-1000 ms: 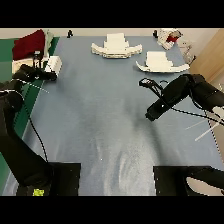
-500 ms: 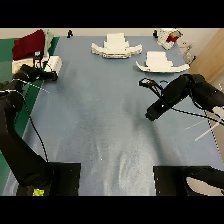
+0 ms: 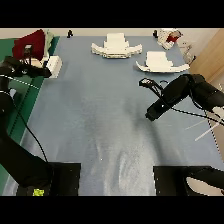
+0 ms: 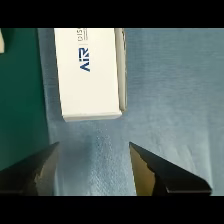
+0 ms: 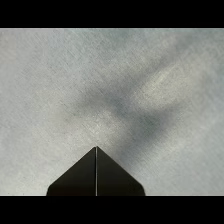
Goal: Fold the box.
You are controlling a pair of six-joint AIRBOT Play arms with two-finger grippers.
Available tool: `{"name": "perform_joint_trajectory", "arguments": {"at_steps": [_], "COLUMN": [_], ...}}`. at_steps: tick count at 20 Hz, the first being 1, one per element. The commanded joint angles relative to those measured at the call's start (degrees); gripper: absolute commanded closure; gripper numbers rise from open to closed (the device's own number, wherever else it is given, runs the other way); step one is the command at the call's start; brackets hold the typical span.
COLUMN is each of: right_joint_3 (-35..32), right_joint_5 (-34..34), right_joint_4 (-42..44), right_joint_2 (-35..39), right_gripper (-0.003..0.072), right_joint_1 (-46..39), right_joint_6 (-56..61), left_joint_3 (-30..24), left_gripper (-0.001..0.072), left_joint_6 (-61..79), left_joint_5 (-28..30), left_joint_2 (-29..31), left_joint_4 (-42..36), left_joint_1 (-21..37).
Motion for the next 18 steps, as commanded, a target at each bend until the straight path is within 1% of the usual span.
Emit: {"name": "perform_joint_trajectory", "arguments": {"at_steps": [1,2,3,4,6,7,9,10,11,13,15,17,18], "right_joint_3": [0.04,0.04,0.04,0.04,0.04,0.04,0.04,0.04,0.04,0.04,0.04,0.04,0.04], "right_joint_5": [0.02,0.02,0.02,0.02,0.02,0.02,0.02,0.02,0.04,0.02,0.02,0.02,0.02], "right_joint_4": [0.00,-0.02,0.00,0.00,-0.02,0.00,0.00,0.00,-0.02,-0.02,-0.02,-0.02,-0.02], "right_joint_2": [0.00,0.00,0.00,0.00,0.00,0.00,0.00,0.00,0.00,0.00,0.00,0.00,0.00], "right_gripper": [0.0681,0.0682,0.0681,0.0681,0.0681,0.0681,0.0681,0.0681,0.0681,0.0681,0.0681,0.0682,0.0681], "right_joint_1": [-0.04,-0.04,-0.04,-0.04,-0.04,-0.04,-0.04,-0.04,-0.04,-0.04,-0.04,-0.04,-0.04], "right_joint_6": [0.02,0.02,0.02,0.02,0.02,0.02,0.02,0.00,0.02,0.02,0.02,0.02,0.00], "left_joint_3": [0.04,0.04,0.04,0.04,-0.22,-0.83,-5.18,-8.76,-13.81,-24.81,-36.98,-47.25,-51.21], "left_gripper": [0.0045,0.0378,0.0691,0.0700,0.0705,0.0705,0.0705,0.0706,0.0706,0.0705,0.0705,0.0704,0.0704], "left_joint_6": [-2.89,-4.96,-5.86,-6.95,-9.14,-10.27,-12.83,-13.57,-14.60,-14.73,-15.10,-18.45,-19.80], "left_joint_5": [-14.32,-19.19,-23.54,-26.45,-29.46,-30.03,-29.59,-28.96,-27.36,-24.41,-22.62,-19.47,-17.33], "left_joint_2": [6.43,8.31,10.03,11.74,15.54,18.12,25.62,29.86,34.86,44.06,52.28,57.42,58.75], "left_joint_4": [-0.13,-0.26,-0.28,-0.70,-1.01,-1.01,-1.07,-1.09,-1.09,-1.07,-1.09,-1.09,-1.09], "left_joint_1": [2.16,2.27,2.23,2.05,1.11,0.48,-1.42,-2.58,-4.15,-8.33,-14.75,-22.18,-25.92]}}
